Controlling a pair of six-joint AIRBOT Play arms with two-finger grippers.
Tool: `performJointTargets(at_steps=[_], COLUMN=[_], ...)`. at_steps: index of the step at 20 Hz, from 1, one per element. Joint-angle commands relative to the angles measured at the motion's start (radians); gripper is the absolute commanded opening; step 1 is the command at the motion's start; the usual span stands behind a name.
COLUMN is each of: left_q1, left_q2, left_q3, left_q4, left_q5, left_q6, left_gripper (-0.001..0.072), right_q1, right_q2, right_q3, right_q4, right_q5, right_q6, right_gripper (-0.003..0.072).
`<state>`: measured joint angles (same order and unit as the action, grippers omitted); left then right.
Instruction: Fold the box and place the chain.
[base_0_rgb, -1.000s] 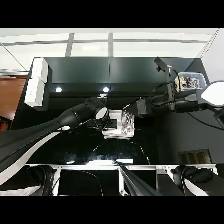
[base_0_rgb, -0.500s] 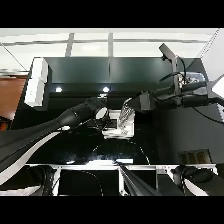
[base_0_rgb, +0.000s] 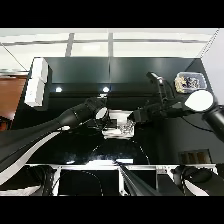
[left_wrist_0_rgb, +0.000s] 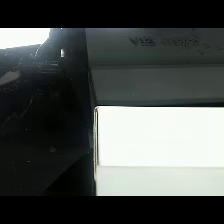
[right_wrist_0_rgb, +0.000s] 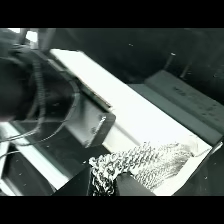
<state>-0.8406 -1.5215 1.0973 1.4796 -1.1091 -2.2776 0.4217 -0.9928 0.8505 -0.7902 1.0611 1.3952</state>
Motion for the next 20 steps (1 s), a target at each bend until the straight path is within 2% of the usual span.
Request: performJointTargets(at_steps=[1,4,5,6,10,14,17,20], left_q1=[0.001,0.001,0.001,0.001,0.001,0.001,0.001,0.001], left_q2=[0.0,0.0,0.0,0.0,0.0,0.0,0.0,0.0], left_q3=[0.0,0.0,0.0,0.0,0.0,0.0,0.0,0.0], left_q4=[0.0,0.0,0.0,0.0,0.0,0.0,0.0,0.0], left_q5=[0.001,0.001,0.001,0.001,0.001,0.011,0.014,0.013], left_q6=[0.0,0.0,0.0,0.0,0.0,0.0,0.0,0.0], left_gripper=[0.0026,0.0026,0.0026,0.0025,0.0025,0.0026,0.0026,0.0026], right_q1=[0.036,0.035,0.034,0.032,-0.073,-0.29,-0.389,-0.393], right_q2=[-0.049,-0.053,-0.053,-0.053,0.012,0.148,0.172,0.172], right_q3=[-0.022,-0.021,-0.021,-0.021,-0.011,-0.012,-0.012,-0.013], right_q4=[-0.016,-0.015,-0.016,-0.017,-0.106,-0.394,-0.407,-0.383], right_q5=[-0.053,-0.062,-0.048,-0.028,0.078,0.103,0.093,0.051], right_q6=[-0.005,-0.005,-0.005,-0.005,-0.004,0.003,0.003,0.002], right_gripper=[0.0017,0.0046,0.0321,0.0352,0.0351,0.0351,0.0351,0.0351])
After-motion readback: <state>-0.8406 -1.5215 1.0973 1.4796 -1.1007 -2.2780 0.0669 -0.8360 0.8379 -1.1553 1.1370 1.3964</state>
